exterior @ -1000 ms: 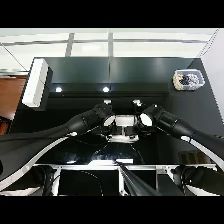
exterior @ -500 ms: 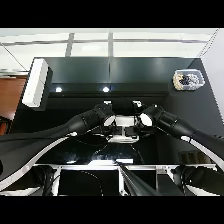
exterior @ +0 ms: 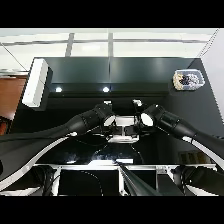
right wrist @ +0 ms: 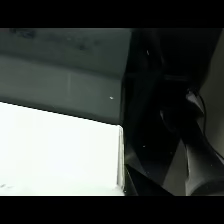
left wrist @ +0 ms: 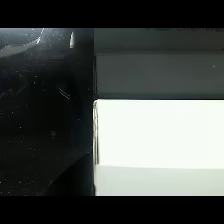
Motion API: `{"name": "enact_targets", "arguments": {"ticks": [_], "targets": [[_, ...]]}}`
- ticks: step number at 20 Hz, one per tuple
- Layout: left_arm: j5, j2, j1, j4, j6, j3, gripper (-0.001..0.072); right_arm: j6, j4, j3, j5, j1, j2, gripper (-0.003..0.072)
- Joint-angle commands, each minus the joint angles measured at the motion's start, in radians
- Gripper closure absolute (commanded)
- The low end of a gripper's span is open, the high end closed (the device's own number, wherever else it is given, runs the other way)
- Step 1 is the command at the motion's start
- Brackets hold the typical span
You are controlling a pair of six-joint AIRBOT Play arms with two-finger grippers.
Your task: Fold the box and place the chain.
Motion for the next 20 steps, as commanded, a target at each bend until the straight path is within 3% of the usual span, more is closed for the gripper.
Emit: {"name": "enact_targets", "arguments": {"ticks": [1,3,4,5,7,12,13,14,15,20], "targets": [[0.001,0.000,0.000,0.000,0.000,0.000,0.0685,0.000,0.003,0.002,-0.006,-0.001,0.011,0.0371],[0.001,0.000,0.000,0.000,0.000,0.000,0.0685,0.005,0.001,0.001,-0.003,-0.001,0.011,0.0376],[0.001,0.000,0.000,0.000,0.000,0.000,0.0685,0.013,-0.001,0.001,-0.004,-0.001,0.011,0.0563],[0.001,0.000,0.000,0.000,0.000,0.000,0.0685,0.022,-0.005,0.001,-0.008,-0.001,0.011,0.0634],[0.000,0.000,0.000,0.000,0.000,0.000,0.0685,0.031,-0.005,0.001,-0.016,0.000,0.011,0.0677],[0.000,0.000,0.000,0.000,0.000,0.000,0.0685,0.041,-0.004,0.001,-0.039,-0.001,0.011,0.0674],[0.000,0.000,0.000,0.000,0.000,0.000,0.0685,0.045,-0.004,0.001,-0.036,-0.001,0.011,0.0631],[0.000,0.000,0.000,0.000,0.000,0.000,0.0685,0.045,-0.003,0.001,-0.033,-0.001,0.011,0.0451],[0.000,0.000,0.000,0.000,0.000,0.000,0.0685,0.045,-0.001,0.001,-0.026,-0.001,0.011,0.0397],[0.000,0.000,0.000,0.000,0.000,0.000,0.0685,0.057,0.003,0.001,-0.013,0.000,0.011,0.0401]]}}
